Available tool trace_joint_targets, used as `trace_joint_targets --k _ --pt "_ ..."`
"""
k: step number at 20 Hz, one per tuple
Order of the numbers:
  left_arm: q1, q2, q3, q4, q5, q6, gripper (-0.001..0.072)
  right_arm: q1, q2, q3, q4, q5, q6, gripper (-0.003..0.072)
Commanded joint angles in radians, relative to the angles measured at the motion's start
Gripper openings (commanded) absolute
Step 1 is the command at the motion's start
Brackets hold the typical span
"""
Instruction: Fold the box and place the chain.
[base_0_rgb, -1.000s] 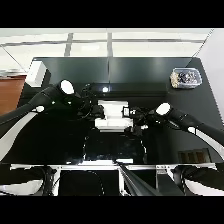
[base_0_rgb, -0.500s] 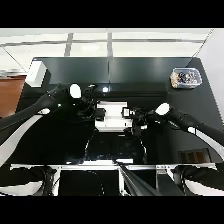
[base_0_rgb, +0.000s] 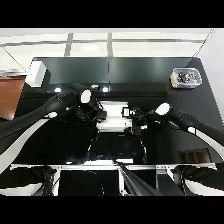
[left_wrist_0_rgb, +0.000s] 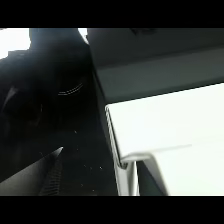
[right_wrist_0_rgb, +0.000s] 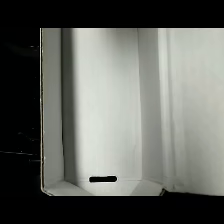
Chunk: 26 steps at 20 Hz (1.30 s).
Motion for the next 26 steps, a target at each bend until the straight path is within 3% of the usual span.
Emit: trace_joint_targets --k 1,4,10,12,15,18,19,23,25,26 --pt "-0.045 -0.002 0.003 0.030 0.026 -0.121 0.0501 0.000 0.000 0.001 0.000 0.001 0.000 0.0493" --pt "-0.082 -0.004 0.003 0.074 0.065 -0.217 0.0501 0.000 0.000 0.001 0.000 0.001 0.000 0.0493" --pt "-0.083 -0.016 0.003 0.074 0.043 -0.267 0.0485 0.000 0.000 0.001 0.000 0.001 0.000 0.0493" --pt "-0.078 -0.016 0.003 0.073 0.037 -0.265 0.0364 0.000 0.000 0.001 0.000 0.001 0.000 0.0493" --pt "-0.078 -0.016 0.003 0.048 0.036 -0.265 0.0301 0.000 0.000 0.001 0.000 0.001 0.000 0.0493" --pt "-0.083 -0.016 0.003 0.050 0.048 -0.266 0.0057 0.000 0.000 0.001 0.000 0.001 0.000 0.0493" --pt "-0.082 -0.016 0.003 0.050 0.048 -0.265 0.0024 0.000 0.000 0.001 0.000 0.001 0.000 0.0493" --pt "-0.082 -0.016 0.004 0.043 0.047 -0.265 0.0038 0.000 0.000 0.001 0.000 0.001 0.000 0.0493" --pt "-0.081 -0.016 0.003 0.039 0.039 -0.266 0.0415 0.000 0.000 0.001 0.000 0.001 0.000 0.0493" --pt "-0.081 -0.016 0.003 0.042 0.027 -0.266 0.0472 0.000 0.000 0.001 0.000 0.001 0.000 0.0493"
